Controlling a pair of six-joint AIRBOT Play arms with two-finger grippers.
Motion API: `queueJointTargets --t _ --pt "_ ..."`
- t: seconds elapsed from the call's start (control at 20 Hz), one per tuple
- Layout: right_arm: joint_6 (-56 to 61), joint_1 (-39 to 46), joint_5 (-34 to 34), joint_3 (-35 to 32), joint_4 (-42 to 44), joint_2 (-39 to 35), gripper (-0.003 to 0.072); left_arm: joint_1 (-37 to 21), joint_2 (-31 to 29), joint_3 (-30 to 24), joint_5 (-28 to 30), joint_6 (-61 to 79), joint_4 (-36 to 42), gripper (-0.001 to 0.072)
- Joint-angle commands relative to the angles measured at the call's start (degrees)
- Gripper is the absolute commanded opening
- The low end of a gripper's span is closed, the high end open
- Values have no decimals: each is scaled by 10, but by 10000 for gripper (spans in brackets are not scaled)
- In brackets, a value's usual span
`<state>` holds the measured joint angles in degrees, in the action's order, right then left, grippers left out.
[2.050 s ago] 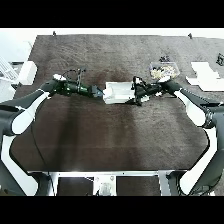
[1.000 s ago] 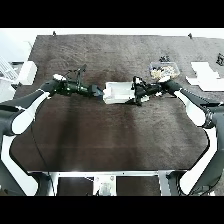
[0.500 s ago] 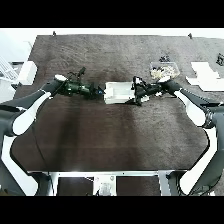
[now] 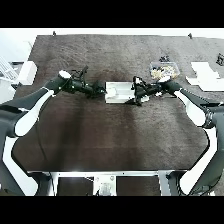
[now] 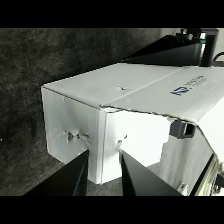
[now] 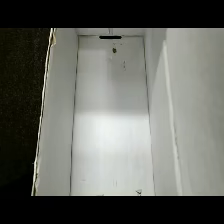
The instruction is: Fold the box and place the chain.
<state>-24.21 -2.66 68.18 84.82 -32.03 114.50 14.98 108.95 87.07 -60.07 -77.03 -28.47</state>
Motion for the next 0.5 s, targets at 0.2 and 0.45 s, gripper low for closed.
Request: queueJointTargets --t 0.2,0.45 --pt "0 0 0 0 0 0 627 12 0 19 -5 -55 -48 251" --pt "0 0 0 0 0 0 626 17 0 19 11 -61 -50 495"
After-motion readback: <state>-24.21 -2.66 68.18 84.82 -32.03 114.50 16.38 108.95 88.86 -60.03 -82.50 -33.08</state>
